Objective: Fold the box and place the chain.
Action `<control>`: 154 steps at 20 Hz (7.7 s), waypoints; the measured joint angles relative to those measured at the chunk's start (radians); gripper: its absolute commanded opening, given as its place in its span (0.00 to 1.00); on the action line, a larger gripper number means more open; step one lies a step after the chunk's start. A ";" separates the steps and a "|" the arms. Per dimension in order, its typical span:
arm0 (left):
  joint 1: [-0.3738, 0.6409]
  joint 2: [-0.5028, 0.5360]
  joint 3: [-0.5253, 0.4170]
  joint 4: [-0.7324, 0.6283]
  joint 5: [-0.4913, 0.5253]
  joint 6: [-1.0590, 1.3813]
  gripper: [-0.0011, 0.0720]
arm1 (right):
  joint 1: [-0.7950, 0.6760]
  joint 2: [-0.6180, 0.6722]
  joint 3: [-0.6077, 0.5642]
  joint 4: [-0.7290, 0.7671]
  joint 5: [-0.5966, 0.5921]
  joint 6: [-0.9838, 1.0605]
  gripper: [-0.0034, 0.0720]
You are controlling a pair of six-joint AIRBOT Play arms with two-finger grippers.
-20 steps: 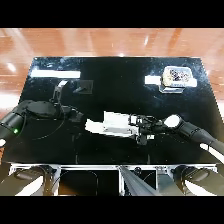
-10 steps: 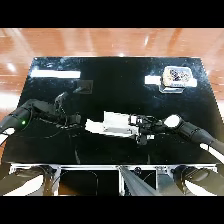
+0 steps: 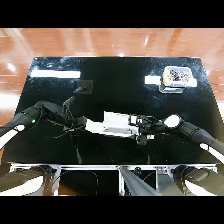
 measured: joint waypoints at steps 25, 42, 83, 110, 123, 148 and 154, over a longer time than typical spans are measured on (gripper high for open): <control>-0.035 -0.016 0.082 -0.034 0.037 0.027 0.72 | 0.000 0.000 0.000 0.000 0.000 0.000 0.78; -0.110 -0.015 0.157 -0.092 0.079 0.033 0.87 | 0.000 0.000 0.000 0.000 0.000 0.000 0.78; -0.466 -0.008 0.286 0.357 -0.107 -0.391 0.86 | 0.000 0.000 0.000 0.001 0.000 0.000 0.78; -0.637 -0.116 0.411 0.692 0.011 -0.835 0.62 | 0.000 0.000 0.000 0.000 0.000 0.000 0.78; -0.686 -0.165 0.482 0.707 0.111 -0.860 0.49 | 0.000 0.000 0.000 0.000 -0.001 0.000 0.78; -0.695 -0.235 0.507 0.773 0.113 -0.941 0.43 | 0.000 0.000 0.000 0.000 -0.001 0.000 0.78; -0.695 -0.238 0.507 0.771 0.113 -0.941 0.43 | 0.000 0.000 0.000 0.000 -0.001 0.000 0.78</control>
